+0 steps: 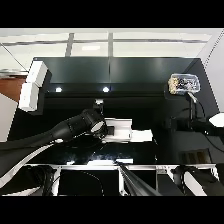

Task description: Fold the box and place the chain.

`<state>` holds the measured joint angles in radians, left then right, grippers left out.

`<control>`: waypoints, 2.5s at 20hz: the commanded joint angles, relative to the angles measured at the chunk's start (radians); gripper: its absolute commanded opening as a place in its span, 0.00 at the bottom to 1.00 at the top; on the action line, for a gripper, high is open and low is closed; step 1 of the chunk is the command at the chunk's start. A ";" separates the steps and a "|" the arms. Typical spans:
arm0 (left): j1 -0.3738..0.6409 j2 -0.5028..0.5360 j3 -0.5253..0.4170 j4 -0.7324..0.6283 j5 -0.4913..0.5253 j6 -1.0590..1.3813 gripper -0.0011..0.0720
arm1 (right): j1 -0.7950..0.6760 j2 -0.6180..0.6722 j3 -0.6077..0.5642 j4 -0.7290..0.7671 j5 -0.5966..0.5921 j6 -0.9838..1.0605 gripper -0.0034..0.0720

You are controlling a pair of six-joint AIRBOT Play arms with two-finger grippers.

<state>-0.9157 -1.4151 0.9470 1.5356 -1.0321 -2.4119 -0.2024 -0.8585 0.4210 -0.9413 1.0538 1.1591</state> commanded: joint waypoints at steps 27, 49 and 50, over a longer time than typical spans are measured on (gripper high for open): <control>0.000 0.000 0.000 0.016 -0.020 0.000 0.05 | 0.531 -0.322 0.134 0.322 -0.035 0.089 0.66; 0.000 0.000 0.000 0.028 -0.015 0.000 0.05 | 0.929 -0.337 0.401 -0.347 -0.008 0.907 0.60; 0.000 0.000 0.000 0.029 -0.015 0.000 0.05 | 0.930 -0.337 0.401 -0.346 -0.002 0.914 0.60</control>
<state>-0.9161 -1.4151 0.9474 1.5627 -1.0504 -2.4115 0.7025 -1.1927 0.8116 -1.2518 1.0298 2.0029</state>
